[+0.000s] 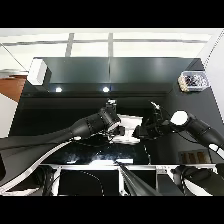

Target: Fold the box and place the chain.

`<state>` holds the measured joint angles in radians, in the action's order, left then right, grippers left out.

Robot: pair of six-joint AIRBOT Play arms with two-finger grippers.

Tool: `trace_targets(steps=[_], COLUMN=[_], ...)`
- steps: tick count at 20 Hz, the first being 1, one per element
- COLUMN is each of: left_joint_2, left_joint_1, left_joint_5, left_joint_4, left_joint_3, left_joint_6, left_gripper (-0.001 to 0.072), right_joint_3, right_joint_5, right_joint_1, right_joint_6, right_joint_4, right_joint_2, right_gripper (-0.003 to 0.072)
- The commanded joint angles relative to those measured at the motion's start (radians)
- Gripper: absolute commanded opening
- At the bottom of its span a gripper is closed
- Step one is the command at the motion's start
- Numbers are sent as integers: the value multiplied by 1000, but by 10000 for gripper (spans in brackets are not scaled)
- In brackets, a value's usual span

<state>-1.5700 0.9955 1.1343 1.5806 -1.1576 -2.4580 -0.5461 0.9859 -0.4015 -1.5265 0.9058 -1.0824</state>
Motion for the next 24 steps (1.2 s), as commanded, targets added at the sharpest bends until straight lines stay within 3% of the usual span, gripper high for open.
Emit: trace_targets(steps=[1,2,3,4,10,14,16,24], left_joint_2=[0,0,0,0,0,0,0,0], left_joint_1=[-1,-1,-1,-1,-1,-1,-1,-1], left_joint_5=[0,0,0,0,-1,-2,-1,-1], left_joint_4=[1,1,1,1,2,14,17,16], left_joint_3=[0,0,0,0,0,0,0,0], left_joint_6=[0,0,0,0,1,1,1,1], left_gripper=[28,28,28,28,28,28,28,28], right_joint_3=[-69,-84,-97,-102,-128,-187,-218,-262], right_joint_5=[-17,-5,0,-2,79,136,143,173], right_joint_1=[-114,-145,-179,-209,-305,-329,-344,-355], right_joint_6=[-275,-340,-367,-380,-653,-717,-722,-761], right_joint_4=[262,321,363,380,540,590,592,589], right_joint_2=[0,-1,-1,-1,-2,-24,-61,-175], right_gripper=[473,469,337,315,307,305,227,225])
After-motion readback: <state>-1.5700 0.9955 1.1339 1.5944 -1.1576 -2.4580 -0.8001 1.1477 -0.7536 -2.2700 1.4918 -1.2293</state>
